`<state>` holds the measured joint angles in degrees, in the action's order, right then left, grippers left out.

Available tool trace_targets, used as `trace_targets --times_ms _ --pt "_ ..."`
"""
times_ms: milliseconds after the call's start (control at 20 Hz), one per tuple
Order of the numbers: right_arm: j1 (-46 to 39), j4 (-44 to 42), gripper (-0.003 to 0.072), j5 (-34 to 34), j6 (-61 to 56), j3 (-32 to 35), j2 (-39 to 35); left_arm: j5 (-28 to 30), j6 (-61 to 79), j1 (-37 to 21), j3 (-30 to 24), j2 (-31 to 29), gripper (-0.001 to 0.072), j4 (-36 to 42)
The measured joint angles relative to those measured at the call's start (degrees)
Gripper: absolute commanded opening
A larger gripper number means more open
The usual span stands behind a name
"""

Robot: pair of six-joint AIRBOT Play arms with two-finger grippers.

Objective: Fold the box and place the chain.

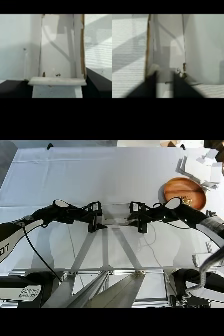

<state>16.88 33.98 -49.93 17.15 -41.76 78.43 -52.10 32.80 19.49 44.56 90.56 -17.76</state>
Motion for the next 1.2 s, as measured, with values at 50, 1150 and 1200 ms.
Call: trace_targets --times_ms 50,1150,1200 --pt "0.0 0.04 0.0012 -0.11 -0.07 0.0 -0.02 0.0 0.0 0.0 0.0 0.0 0.0391 0.0" --pt "-12.83 24.87 0.0008 -2.64 -61.81 1.03 -18.45 0.0 -0.02 0.0 0.0 0.0 0.0391 0.02" --pt "-13.53 24.57 0.0008 -3.04 -64.41 1.84 -17.25 0.0 -0.02 0.0 0.0 0.0 0.0391 0.02"
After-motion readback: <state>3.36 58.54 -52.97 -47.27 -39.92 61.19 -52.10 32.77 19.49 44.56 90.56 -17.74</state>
